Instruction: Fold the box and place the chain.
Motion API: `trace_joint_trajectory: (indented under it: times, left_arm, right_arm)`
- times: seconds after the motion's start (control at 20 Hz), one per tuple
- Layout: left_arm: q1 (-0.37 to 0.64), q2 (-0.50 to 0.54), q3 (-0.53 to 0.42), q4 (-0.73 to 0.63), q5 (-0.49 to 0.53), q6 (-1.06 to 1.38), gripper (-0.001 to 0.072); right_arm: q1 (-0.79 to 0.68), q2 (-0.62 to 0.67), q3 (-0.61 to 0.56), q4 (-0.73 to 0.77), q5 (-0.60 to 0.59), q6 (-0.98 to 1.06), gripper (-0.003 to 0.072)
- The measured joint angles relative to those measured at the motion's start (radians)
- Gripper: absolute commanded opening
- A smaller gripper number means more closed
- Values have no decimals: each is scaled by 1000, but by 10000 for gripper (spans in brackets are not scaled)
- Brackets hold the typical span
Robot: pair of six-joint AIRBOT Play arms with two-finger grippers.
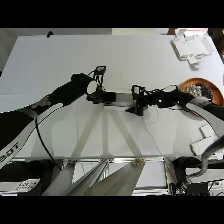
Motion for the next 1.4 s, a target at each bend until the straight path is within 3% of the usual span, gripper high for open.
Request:
trace_joint_trajectory:
  times: [0.7, 1.0, 1.25, 1.3, 1.4]
  left_arm:
    - [3, 242, 0, 23, -323, 258, 441]
    - [41, 356, -31, 87, -284, 539, 440]
    - [130, 376, -125, -41, -231, 957, 446]
    - [149, 375, -145, -88, -223, 1053, 484]
    - [196, 357, -180, -204, -207, 1267, 635]
  right_arm:
    - [0, 0, 0, 0, 0, 0, 526]
    - [0, 0, 0, 0, 0, 0, 526]
    - [0, 0, 0, 0, 0, 0, 526]
    - [0, 0, 0, 0, 0, 0, 526]
    - [0, 0, 0, 0, 0, 0, 526]
